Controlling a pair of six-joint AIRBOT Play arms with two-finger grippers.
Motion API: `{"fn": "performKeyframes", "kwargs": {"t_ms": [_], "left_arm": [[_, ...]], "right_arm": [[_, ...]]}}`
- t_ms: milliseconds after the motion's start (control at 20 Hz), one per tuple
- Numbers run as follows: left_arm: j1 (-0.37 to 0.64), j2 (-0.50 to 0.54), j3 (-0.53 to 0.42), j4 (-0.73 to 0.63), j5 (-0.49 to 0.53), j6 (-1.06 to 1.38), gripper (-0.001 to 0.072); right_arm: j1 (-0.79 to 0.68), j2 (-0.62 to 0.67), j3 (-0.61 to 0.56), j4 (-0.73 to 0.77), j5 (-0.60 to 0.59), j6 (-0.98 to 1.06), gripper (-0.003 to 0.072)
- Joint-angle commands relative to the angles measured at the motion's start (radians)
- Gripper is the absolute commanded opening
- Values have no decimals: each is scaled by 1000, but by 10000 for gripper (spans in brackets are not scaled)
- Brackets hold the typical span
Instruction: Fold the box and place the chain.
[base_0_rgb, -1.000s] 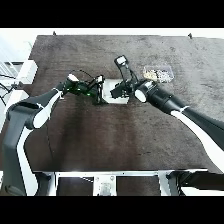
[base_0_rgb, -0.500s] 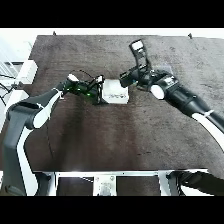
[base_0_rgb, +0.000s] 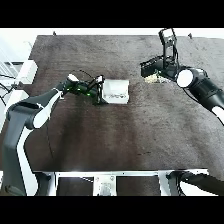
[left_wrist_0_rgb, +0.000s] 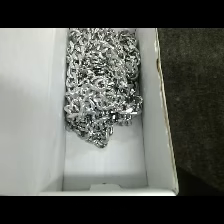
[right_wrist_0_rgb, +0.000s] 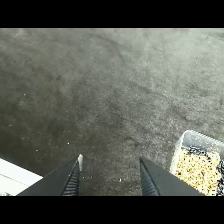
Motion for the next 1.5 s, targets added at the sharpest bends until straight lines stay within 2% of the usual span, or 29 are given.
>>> {"fn": "performKeyframes", "kwargs": {"t_ms": [0,50,150,300,500,600,650,950,1200,1450], "left_arm": [[0,0,0,0,0,0,355],[0,0,0,0,0,0,355],[1,0,0,0,0,0,355],[0,0,0,0,0,0,355],[0,0,0,0,0,0,355],[1,0,0,0,0,0,355],[0,0,0,0,1,0,355],[1,0,0,0,1,0,355],[1,0,0,0,3,0,355],[1,0,0,0,3,0,355]], "right_arm": [[-103,-56,31,544,158,-583,417],[-131,-94,53,660,246,-715,416],[-162,-171,98,752,343,-853,416],[-158,-279,172,755,421,-945,415],[-153,-400,282,754,458,-968,406],[-140,-439,328,750,519,-968,402],[-134,-452,343,748,539,-968,375],[-77,-476,353,632,628,-964,378],[-57,-476,354,600,713,-964,377],[-26,-476,354,566,736,-964,378]]}}
